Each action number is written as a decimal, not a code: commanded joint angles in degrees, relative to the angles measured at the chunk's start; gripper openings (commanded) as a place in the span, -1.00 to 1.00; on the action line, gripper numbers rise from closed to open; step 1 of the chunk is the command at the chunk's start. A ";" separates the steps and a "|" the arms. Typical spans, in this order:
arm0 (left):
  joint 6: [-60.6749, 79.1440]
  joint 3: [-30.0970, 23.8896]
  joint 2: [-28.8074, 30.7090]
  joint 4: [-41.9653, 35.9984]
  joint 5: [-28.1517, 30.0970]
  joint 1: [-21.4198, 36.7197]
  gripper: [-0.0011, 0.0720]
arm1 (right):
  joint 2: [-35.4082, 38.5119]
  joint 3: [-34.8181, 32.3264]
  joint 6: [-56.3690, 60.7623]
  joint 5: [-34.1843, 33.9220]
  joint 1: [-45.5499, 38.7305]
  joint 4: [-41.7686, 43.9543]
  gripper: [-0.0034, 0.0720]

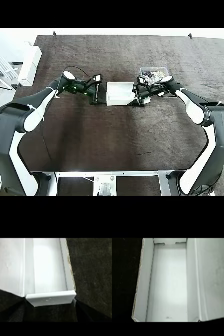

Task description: Fold the box and place the chain.

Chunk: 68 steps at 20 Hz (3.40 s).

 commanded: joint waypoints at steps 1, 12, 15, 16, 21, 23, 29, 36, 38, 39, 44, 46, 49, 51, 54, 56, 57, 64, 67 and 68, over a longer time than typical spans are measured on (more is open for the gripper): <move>-0.07 -0.02 -0.04 -1.70 0.76 0.04 1.00 | 0.04 0.00 -0.02 0.02 -0.02 0.00 0.65; -0.15 0.00 -2.62 -3.48 1.33 -1.75 1.00 | 0.04 0.00 -0.02 0.02 -0.02 0.00 0.65; 0.22 0.00 -3.06 -3.48 2.91 -2.14 0.99 | 0.04 0.00 -0.02 0.02 -0.02 0.00 0.65; 0.26 0.04 -3.43 -3.85 3.08 -2.14 0.99 | 0.04 0.00 -0.02 0.02 -0.02 0.00 0.65; 0.22 0.11 -3.63 -4.37 4.50 -2.12 0.99 | 0.04 0.00 -0.02 0.00 -0.02 0.00 0.65; 0.20 0.11 -3.63 -4.81 4.90 -2.14 0.99 | 0.04 0.00 -0.02 0.02 -0.02 0.00 0.65; 0.24 0.13 -4.02 -5.88 6.51 -2.14 0.99 | 0.04 0.00 -0.02 0.02 -0.02 0.00 0.65; 1.79 0.15 -4.66 -7.85 6.69 -2.32 0.99 | 0.04 0.00 -0.02 0.02 -0.02 0.00 0.65; 2.16 0.15 -4.66 -7.91 6.93 -2.80 0.99 | 0.04 0.00 -0.02 0.00 -0.02 0.00 0.65; 2.43 0.15 -4.66 -7.93 6.97 -2.89 0.99 | 0.04 0.00 -0.02 0.02 -0.02 0.00 0.65; 5.11 0.15 -4.68 -7.93 6.97 -2.97 0.99 | 0.04 0.00 -0.02 0.02 -0.02 0.00 0.65; 5.11 0.15 -4.68 -8.00 6.97 -2.97 0.99 | 0.04 0.00 -0.02 0.02 -0.02 0.00 0.65; 5.11 0.15 -4.68 -8.22 6.99 -2.97 0.99 | 0.04 0.00 -0.02 0.02 -0.02 0.00 0.65; 5.11 0.15 -4.68 -8.61 6.99 -2.97 0.99 | 0.04 0.00 -0.02 0.02 -0.02 0.00 0.65; 5.11 0.15 -4.68 -8.79 7.48 -3.23 0.99 | 0.04 0.00 -0.02 0.02 -0.02 0.00 0.65; 5.16 0.15 -4.68 -8.76 8.24 -3.69 0.99 | 0.04 0.00 -0.02 0.02 -0.02 0.00 0.65; 5.16 0.15 -4.68 -8.81 8.33 -3.82 0.99 | 0.04 0.00 -0.02 0.02 -0.02 0.00 0.65; 5.16 0.15 -4.68 -8.76 8.63 -4.17 0.99 | 0.04 0.00 -0.02 0.02 -0.02 0.00 0.65; 5.16 0.15 -4.68 -8.74 8.76 -4.17 0.95 | 0.04 0.00 -0.02 0.02 -0.02 0.00 0.65; 5.14 0.15 -4.68 -8.74 8.70 -4.17 0.57 | 0.04 0.00 -0.02 0.02 -0.02 0.00 0.65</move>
